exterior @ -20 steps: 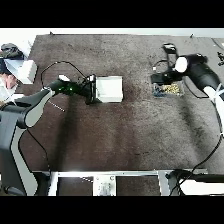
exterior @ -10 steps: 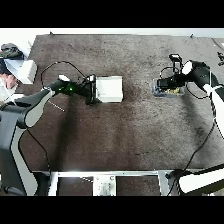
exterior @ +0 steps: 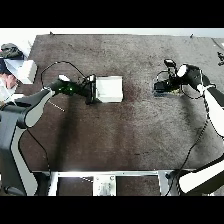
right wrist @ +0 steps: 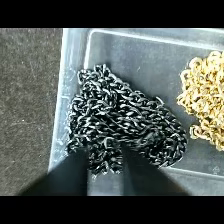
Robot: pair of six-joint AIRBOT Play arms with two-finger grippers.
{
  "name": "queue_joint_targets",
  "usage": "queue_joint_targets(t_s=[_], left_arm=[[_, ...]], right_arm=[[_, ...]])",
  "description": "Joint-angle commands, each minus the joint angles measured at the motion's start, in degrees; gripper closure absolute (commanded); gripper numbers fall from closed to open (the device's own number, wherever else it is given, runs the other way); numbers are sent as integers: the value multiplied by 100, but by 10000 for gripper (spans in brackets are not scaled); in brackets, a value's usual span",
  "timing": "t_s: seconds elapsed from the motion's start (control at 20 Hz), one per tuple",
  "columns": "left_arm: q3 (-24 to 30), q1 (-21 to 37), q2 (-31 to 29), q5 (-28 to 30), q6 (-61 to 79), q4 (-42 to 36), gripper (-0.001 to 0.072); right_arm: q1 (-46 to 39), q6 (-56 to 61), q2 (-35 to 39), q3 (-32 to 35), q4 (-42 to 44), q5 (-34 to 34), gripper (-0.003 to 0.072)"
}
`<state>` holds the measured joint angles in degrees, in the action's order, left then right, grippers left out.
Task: Fold the box and place the chain.
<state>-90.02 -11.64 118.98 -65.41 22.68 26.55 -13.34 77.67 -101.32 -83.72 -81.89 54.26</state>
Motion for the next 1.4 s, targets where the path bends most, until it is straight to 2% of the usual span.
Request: queue_joint_targets(t_s=[0.0,0.1,0.15,0.6,0.8,0.95,1.1,1.25,1.35], left_arm=[[2,4,2,2,11,0,357],[2,4,2,2,11,0,357],[2,4,2,2,11,0,357],[2,2,2,2,11,0,357],[2,2,2,2,11,0,357],[2,2,2,2,11,0,357],[2,2,2,2,11,0,357],[2,2,2,2,11,0,357],[2,2,2,2,11,0,357]], right_arm=[[20,-13,-92,-7,9,0,621],[20,-11,-4,-7,7,-11,627],[20,-11,70,-7,7,-15,694],[20,-13,1003,-7,-76,186,695],[125,-13,1904,-20,-52,98,695],[426,-13,2848,-35,-13,-459,695],[986,-13,3615,-37,-11,-1329,696],[1773,-13,4041,-46,-13,-2398,695],[2315,-13,4015,-203,-11,-2697,695]])
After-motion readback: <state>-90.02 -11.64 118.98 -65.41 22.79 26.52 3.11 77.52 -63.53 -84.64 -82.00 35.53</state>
